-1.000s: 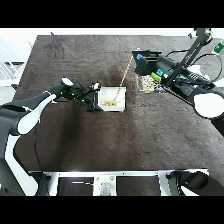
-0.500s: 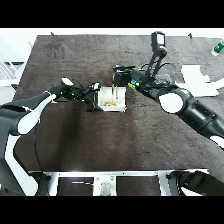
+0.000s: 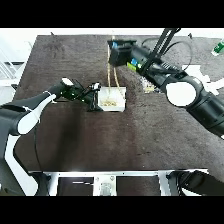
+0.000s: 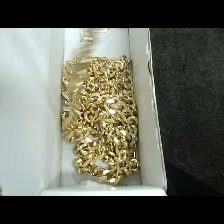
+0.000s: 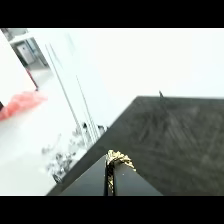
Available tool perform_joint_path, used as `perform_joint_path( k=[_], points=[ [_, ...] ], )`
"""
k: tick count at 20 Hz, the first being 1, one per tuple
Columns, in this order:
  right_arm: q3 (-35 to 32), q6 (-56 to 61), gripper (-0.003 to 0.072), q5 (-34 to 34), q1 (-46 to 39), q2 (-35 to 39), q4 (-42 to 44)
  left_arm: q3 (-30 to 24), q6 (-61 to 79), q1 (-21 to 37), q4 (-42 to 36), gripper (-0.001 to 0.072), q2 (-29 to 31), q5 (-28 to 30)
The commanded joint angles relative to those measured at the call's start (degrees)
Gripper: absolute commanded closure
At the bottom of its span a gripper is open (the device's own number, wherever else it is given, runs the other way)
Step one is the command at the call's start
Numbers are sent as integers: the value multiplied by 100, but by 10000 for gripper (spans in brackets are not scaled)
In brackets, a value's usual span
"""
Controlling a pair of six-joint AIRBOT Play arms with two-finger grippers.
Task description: Fold the box and place the chain.
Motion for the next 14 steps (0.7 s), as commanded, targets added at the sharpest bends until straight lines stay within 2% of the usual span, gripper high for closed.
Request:
perform_joint_path(
  k=[1, 7, 14],
  points=[
    [407, -216, 680, -13, 114, 11, -26, 7, 2, 4, 0, 167, 2, 2],
    [308, -382, 680, 70, 68, -17, -116, 7, 2, 4, 0, 167, 2, 2],
    [-363, -369, 680, 190, -83, -17, -105, 4, 2, 4, 0, 167, 2, 0]
  ],
)
